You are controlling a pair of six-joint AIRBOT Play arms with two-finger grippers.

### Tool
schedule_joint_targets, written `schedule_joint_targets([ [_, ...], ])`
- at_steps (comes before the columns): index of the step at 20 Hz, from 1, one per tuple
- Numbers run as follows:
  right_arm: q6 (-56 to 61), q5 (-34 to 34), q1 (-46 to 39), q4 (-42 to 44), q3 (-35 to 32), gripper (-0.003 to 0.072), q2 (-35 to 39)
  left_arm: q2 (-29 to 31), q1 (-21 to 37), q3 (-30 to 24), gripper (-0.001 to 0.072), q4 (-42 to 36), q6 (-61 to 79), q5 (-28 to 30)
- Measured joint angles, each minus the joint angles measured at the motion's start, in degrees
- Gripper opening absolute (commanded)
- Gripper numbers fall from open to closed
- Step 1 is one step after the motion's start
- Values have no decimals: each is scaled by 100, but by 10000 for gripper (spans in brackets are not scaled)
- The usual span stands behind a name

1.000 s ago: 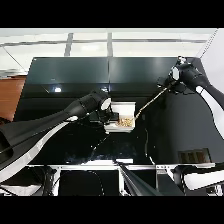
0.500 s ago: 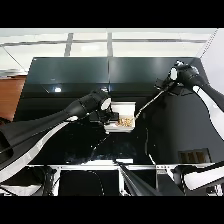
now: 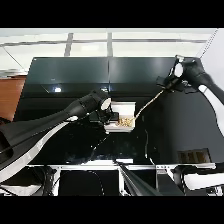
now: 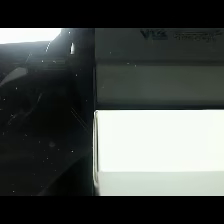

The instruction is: Fold the box and place the chain.

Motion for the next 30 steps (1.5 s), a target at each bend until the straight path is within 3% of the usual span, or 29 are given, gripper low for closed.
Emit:
schedule_joint_targets([
  [10,-1362,426,529,216,2,10,3429,0,-2,0,31,-2,0,11],
  [14,-1725,450,765,822,44,10,4330,0,-2,0,31,-2,0,11],
  [23,-3029,127,870,3766,376,10,4723,0,0,0,31,0,2,11],
  [30,-3230,264,1180,4334,398,11,4509,0,0,0,31,0,2,11],
])
